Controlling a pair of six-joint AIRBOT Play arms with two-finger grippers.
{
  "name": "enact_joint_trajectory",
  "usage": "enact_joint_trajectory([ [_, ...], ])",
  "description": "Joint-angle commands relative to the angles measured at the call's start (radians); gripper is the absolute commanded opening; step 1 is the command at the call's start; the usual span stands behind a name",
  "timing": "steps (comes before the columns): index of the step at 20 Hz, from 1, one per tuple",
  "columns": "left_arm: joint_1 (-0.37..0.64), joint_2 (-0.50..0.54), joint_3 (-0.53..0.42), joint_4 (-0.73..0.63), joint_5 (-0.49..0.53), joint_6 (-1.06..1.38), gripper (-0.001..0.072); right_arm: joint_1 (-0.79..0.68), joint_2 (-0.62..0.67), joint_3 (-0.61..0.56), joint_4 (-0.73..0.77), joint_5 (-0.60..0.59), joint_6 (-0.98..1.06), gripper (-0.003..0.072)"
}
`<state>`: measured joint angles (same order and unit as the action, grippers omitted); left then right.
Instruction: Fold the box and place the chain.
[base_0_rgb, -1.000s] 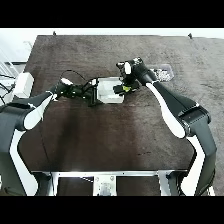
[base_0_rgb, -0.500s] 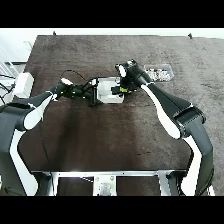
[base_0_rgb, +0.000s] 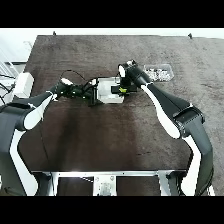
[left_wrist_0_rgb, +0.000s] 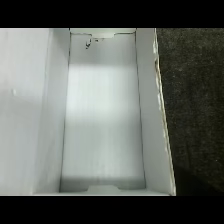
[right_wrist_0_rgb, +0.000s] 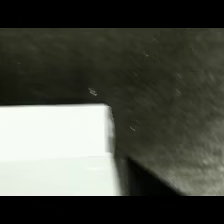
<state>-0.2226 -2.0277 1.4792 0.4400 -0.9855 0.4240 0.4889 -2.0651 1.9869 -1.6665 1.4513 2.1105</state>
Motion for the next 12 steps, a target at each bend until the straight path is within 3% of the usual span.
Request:
enact_joint_trajectory([
  [1, 0.000, 0.001, 0.001, 0.001, 0.000, 0.000, 0.0306, 0.000, 0.003, 0.002, 0.008, -0.013, 0.009, 0.0290],
  [8, 0.000, 0.001, 0.001, 0.001, 0.000, 0.000, 0.0306, 0.000, 0.052, 0.002, 0.009, 0.031, -0.034, 0.0311],
  [10, 0.000, 0.001, 0.001, 0.001, 0.000, 0.000, 0.0306, 0.000, 0.079, 0.002, 0.010, 0.061, -0.055, 0.0454],
  [12, 0.000, 0.001, 0.001, 0.001, 0.000, 0.000, 0.0306, 0.000, 0.117, 0.002, 0.013, 0.069, -0.093, 0.0454],
])
